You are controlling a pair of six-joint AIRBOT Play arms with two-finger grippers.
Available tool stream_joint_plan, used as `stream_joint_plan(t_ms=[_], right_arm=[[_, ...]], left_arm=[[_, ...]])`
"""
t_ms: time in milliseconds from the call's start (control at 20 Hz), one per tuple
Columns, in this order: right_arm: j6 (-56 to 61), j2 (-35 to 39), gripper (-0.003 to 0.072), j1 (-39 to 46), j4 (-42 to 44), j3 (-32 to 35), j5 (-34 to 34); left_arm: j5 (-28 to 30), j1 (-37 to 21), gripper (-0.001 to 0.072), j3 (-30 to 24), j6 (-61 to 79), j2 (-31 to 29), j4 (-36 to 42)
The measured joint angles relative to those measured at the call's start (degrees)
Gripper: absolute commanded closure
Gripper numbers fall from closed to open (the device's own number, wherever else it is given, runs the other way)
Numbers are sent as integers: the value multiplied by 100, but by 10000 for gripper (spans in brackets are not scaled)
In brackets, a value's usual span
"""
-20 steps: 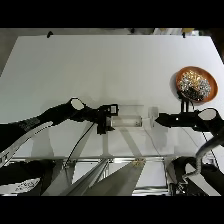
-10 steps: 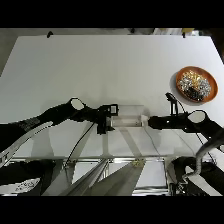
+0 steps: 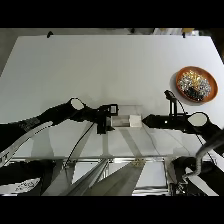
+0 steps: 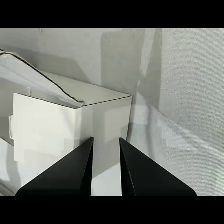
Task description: Fold the box and place the chain.
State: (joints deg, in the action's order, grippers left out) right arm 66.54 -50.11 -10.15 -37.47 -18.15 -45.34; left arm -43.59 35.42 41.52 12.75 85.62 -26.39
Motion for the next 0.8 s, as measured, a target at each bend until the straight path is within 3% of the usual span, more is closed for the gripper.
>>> stream_joint_plan(t_ms=[600,800], right_arm=[[748,42,484,-52,-597,-431,-210],[890,-55,400,-114,-697,-538,-409]], left_arm=[[7,2,348,0,-4,0,2],[7,2,348,0,-4,-2,2]])
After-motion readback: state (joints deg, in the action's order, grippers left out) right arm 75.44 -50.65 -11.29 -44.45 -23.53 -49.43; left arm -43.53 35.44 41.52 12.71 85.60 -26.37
